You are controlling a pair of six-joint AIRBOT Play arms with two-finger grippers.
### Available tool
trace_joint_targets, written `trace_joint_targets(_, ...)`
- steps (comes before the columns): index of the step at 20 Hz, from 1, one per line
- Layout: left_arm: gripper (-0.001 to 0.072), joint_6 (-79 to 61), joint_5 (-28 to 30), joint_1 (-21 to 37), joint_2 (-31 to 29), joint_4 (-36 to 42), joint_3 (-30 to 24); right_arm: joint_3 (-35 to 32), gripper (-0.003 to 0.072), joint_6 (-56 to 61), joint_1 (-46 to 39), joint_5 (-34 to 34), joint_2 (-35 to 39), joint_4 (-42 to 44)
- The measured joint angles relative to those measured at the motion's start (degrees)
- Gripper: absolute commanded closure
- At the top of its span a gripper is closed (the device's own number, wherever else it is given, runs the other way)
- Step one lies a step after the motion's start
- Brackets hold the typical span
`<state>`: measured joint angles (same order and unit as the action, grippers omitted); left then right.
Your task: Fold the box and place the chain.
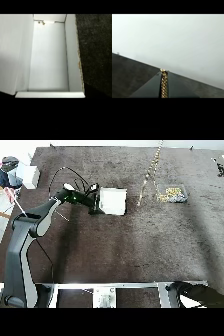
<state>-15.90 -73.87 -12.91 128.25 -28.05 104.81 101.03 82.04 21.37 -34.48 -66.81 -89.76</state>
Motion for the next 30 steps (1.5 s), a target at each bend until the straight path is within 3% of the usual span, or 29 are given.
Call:
trace_joint_targets(11, 0.0294, 0.0, 0.0, 0.0, 0.0, 0.0, 0.0, 0.0, 0.0678, 0.0, 7.0, 2.0, -7.3, 2.8)
trace_joint_targets(20, 0.0294, 0.0, 0.0, 0.0, 0.0, 0.0, 0.0, -0.9, 0.0678, 0.2, 7.3, -12.2, -13.0, 5.7)
trace_joint_targets(25, 0.0294, 0.0, 0.0, 0.0, 0.0, 0.0, 0.0, -3.6, 0.0678, 0.3, 7.3, -15.2, -13.7, 6.6)
trace_joint_targets(30, 0.0294, 0.0, 0.0, 0.0, 0.0, 0.0, 0.0, -4.2, 0.0678, 1.4, 7.2, -17.1, -12.6, 0.4)
